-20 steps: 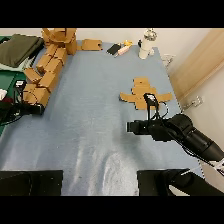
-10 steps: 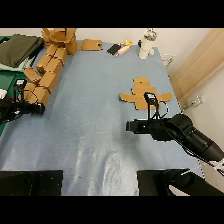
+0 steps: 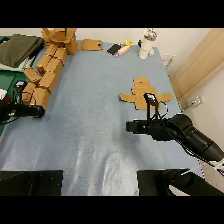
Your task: Fold the box.
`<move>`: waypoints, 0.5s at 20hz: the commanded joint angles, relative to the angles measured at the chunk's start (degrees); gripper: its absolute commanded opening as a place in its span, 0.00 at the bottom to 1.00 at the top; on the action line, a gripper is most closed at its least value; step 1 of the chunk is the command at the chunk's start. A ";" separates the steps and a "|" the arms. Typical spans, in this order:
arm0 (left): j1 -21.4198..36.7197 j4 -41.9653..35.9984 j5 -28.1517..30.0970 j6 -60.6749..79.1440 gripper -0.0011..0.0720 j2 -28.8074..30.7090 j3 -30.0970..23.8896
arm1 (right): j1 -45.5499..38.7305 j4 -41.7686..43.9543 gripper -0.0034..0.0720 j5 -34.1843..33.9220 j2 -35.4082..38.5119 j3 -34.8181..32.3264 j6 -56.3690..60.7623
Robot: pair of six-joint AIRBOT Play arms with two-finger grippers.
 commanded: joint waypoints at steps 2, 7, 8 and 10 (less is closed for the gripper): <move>1.25 15.19 -15.74 -14.56 0.97 6.88 0.04 | 0.00 4.07 0.05 -2.01 -0.42 0.07 -0.07; -2.10 6.84 -28.37 -19.61 0.03 12.17 0.55 | -0.02 4.52 0.05 -2.27 -5.29 1.92 -2.99; -4.87 1.05 -29.42 -19.61 0.03 13.18 0.66 | -0.02 5.70 0.05 -3.13 -7.91 3.61 -5.31; -14.05 -4.70 -30.34 -20.68 0.03 13.94 2.73 | -0.02 7.54 0.05 -4.81 -15.02 8.98 -8.31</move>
